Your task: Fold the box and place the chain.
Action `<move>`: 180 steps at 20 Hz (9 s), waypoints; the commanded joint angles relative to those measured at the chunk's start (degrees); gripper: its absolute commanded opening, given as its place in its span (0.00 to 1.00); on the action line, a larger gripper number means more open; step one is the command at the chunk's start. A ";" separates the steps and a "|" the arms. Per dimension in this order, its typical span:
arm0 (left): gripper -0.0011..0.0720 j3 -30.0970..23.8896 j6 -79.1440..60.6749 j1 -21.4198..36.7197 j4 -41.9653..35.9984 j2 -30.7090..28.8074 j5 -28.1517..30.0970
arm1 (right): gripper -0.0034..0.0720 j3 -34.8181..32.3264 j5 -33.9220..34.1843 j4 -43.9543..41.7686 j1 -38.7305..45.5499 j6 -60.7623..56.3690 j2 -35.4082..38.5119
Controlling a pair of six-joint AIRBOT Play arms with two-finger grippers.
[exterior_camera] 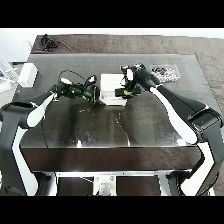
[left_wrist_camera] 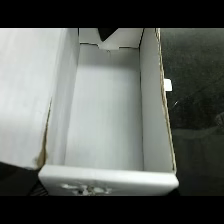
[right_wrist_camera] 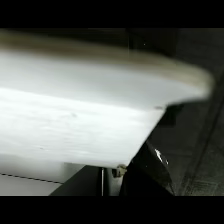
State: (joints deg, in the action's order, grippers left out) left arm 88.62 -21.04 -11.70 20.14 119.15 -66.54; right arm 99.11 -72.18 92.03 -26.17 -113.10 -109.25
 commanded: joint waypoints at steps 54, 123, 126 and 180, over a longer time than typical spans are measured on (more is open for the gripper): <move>0.67 0.02 0.02 0.07 0.00 0.00 0.02 | 0.50 3.63 -3.87 4.09 -0.13 -5.22 -0.85; 0.67 0.02 0.02 0.07 0.00 0.00 0.02 | 0.23 7.19 -9.99 2.73 -1.01 -7.78 -4.76; 0.67 0.02 0.02 0.07 0.00 0.00 0.02 | 0.05 7.19 -9.46 2.73 -1.29 -7.82 -4.83; 0.67 0.02 0.02 0.07 0.00 0.00 0.02 | 0.55 10.03 20.55 -20.70 33.03 26.95 -6.40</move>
State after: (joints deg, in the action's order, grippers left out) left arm 88.62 -20.99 -11.68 20.12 119.17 -66.52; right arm 108.47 -52.93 76.40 6.55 -88.84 -113.27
